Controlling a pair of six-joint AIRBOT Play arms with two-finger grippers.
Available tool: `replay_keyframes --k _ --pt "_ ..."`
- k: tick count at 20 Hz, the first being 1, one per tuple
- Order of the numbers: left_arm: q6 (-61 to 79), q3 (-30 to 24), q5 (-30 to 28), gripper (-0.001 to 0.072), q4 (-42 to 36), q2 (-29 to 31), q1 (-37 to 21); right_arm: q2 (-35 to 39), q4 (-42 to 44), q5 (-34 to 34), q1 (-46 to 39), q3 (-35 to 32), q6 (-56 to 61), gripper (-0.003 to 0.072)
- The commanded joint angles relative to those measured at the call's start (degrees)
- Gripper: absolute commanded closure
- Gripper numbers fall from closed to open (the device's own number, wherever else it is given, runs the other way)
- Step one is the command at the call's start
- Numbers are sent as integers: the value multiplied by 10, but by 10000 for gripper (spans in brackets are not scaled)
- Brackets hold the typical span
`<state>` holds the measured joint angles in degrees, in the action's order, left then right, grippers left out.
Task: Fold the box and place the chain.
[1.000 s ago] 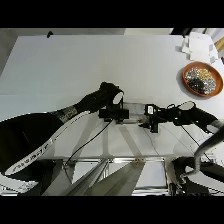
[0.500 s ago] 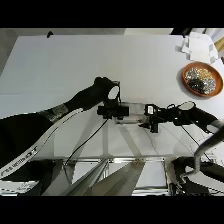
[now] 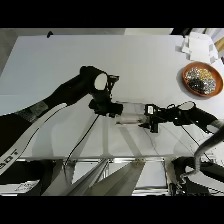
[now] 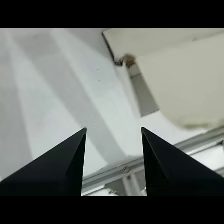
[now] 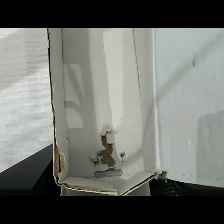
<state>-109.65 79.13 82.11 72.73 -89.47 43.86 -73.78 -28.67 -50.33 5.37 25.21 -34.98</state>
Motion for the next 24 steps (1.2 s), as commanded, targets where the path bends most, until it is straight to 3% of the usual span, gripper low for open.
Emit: replay_keyframes --k 1,5,9,12,14,15,17,24 --pt "154 0 42 320 -8 30 -23 0 0 0 0 0 0 269" --pt "396 -38 6 320 -34 62 -40 0 0 0 0 0 0 269" --pt "648 -153 -111 315 -100 101 -56 0 0 0 0 0 0 269" --pt "902 -273 -215 188 -186 133 -76 0 0 0 0 0 0 269" --pt "1052 -334 -267 75 -232 136 -90 0 0 0 0 0 0 269" --pt "1100 -354 -286 58 -254 134 -97 0 0 0 0 0 0 269" --pt "1153 -372 -301 17 -296 131 -108 0 0 0 0 0 0 269" --pt "1263 -372 -341 10 -412 100 -139 0 0 0 0 0 0 269"
